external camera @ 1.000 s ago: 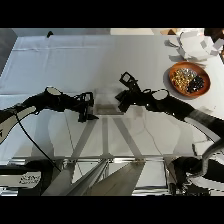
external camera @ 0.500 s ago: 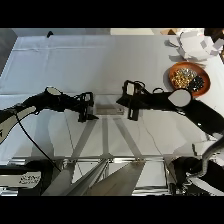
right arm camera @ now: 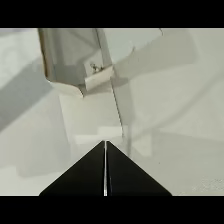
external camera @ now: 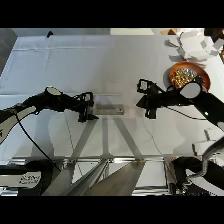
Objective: Fold the box and place the chain.
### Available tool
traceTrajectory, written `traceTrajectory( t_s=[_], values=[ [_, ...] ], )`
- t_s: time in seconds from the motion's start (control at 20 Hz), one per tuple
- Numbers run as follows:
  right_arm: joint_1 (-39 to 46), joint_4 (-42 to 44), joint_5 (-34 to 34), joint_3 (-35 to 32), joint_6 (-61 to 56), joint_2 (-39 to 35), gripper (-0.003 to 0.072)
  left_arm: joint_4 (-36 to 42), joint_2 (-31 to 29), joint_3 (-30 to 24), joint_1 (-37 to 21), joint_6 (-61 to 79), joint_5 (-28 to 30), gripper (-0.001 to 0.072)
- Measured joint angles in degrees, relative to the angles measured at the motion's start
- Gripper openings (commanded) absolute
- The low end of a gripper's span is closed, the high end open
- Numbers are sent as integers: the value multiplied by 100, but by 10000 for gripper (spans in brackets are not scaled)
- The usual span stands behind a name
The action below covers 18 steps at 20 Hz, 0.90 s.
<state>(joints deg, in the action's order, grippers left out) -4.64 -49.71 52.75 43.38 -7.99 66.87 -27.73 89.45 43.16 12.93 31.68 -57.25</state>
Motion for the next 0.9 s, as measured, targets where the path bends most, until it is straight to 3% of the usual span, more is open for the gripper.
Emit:
traceTrajectory(
  t_s=[0.35,0.9],
  values=[
    [-85,551,-129,0,1390,990,9,2,0,0,0,0,0,329],
    [-702,1353,-549,2,2286,1226,10,0,0,0,0,0,0,329]
  ],
)
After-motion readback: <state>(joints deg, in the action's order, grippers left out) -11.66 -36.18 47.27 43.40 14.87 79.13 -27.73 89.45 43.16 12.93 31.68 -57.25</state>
